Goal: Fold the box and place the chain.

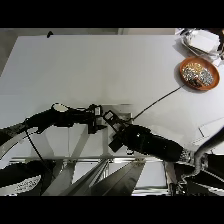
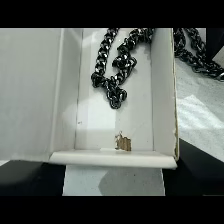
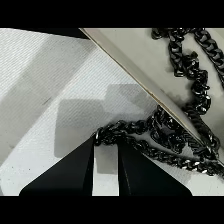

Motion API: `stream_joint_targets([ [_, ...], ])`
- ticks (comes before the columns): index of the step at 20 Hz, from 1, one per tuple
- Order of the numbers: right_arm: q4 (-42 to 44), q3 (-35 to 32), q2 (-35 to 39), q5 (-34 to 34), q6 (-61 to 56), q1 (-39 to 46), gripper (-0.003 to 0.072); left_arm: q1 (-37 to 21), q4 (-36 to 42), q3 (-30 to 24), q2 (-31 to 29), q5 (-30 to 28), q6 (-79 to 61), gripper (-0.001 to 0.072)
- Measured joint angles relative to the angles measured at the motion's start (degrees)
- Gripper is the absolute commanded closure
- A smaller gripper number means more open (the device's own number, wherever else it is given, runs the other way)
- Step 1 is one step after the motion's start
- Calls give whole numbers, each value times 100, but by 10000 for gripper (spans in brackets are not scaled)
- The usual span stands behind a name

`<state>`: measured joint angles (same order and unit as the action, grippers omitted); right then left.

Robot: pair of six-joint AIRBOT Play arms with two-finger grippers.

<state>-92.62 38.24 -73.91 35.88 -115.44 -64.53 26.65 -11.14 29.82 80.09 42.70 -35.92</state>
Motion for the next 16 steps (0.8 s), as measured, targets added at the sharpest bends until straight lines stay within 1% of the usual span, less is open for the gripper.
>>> stream_joint_targets([
  [3, 0, -4, 85, 20, 0, 2, 669, 0, 0, 0, 0, -2, 0, 416],
  [6, 0, -13, 409, 417, -11, -2, 669, 0, -2, 0, 0, 0, 0, 416],
  [11, -125, -2, 1235, 778, -7, 0, 669, 0, -2, 0, 0, 0, 0, 416],
  [16, -417, 186, 2164, 872, -2, 9, 669, 0, -2, 0, 0, 0, 0, 416],
])
